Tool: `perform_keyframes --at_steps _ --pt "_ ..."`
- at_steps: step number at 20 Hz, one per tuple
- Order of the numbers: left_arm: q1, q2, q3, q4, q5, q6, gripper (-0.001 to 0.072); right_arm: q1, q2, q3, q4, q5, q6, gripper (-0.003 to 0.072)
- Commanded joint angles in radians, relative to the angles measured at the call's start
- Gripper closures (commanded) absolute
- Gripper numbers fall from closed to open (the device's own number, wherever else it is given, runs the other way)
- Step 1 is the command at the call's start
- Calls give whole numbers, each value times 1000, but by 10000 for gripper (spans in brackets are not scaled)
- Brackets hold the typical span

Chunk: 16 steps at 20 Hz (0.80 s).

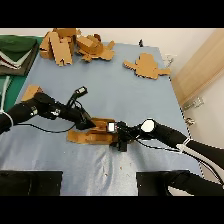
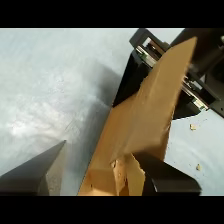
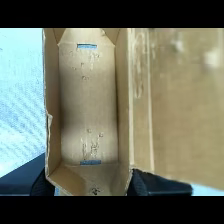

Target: Fold the box.

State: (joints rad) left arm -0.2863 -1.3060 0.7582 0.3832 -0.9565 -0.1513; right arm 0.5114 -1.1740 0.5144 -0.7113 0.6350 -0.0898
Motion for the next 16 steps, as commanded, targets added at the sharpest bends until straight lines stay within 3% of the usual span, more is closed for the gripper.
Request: perform_keyframes --at_steps 1,2,5,8,9,11,13,16 --pt "79 42 46 222 -120 -296 430 0 -1 0 0 1 0 171" --pt "99 70 57 337 -142 -423 698 0 -1 0 0 1 0 171" --pt "113 143 56 589 -219 -756 698 0 -1 0 1 1 0 172" --pt "61 159 13 448 -430 -911 698 0 -1 0 0 1 0 172" --pt "19 159 -9 364 -442 -935 698 0 -1 0 0 1 0 172" --pt "-109 159 -34 187 -338 -938 698 0 -1 0 1 0 0 172" --pt "-215 159 -34 38 -141 -932 698 0 -1 0 0 0 0 172" --pt "-232 150 -6 -99 39 -846 698 0 -1 0 0 0 0 172"
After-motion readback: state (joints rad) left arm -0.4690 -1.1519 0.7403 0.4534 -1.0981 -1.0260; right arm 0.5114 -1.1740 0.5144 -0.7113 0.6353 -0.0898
